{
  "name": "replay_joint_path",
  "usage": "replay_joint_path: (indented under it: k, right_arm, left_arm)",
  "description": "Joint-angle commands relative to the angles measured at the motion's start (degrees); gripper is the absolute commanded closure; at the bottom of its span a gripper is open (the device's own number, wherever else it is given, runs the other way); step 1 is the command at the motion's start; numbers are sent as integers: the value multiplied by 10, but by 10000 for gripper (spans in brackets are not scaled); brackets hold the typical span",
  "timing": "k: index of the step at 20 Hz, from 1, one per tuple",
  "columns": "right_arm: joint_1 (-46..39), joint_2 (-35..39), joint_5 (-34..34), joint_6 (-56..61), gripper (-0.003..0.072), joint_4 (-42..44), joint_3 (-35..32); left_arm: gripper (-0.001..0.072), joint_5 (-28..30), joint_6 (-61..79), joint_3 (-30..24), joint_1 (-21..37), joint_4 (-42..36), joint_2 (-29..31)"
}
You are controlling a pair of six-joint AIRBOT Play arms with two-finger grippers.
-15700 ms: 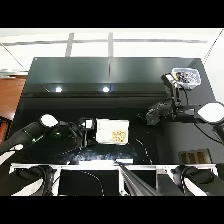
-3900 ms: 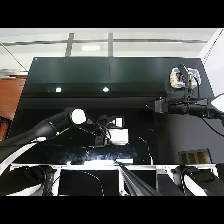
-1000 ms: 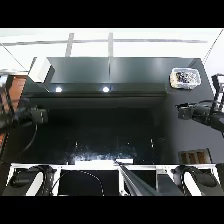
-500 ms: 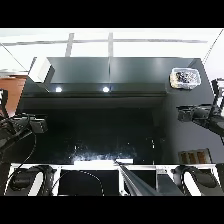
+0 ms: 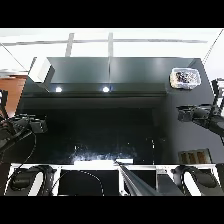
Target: Fold the box and place the chain.
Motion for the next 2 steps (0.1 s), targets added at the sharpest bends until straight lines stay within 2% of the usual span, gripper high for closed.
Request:
replay_joint_path:
  k: [1, 2]
  right_arm:
    - [0, 0, 0, 0, 648, 0, 0]
    - [0, 0, 0, 0, 649, 0, 0]
  left_arm:
    - [681, 0, 0, 0, 0, 0, 1]
    - [681, 0, 0, 0, 0, 0, 1]
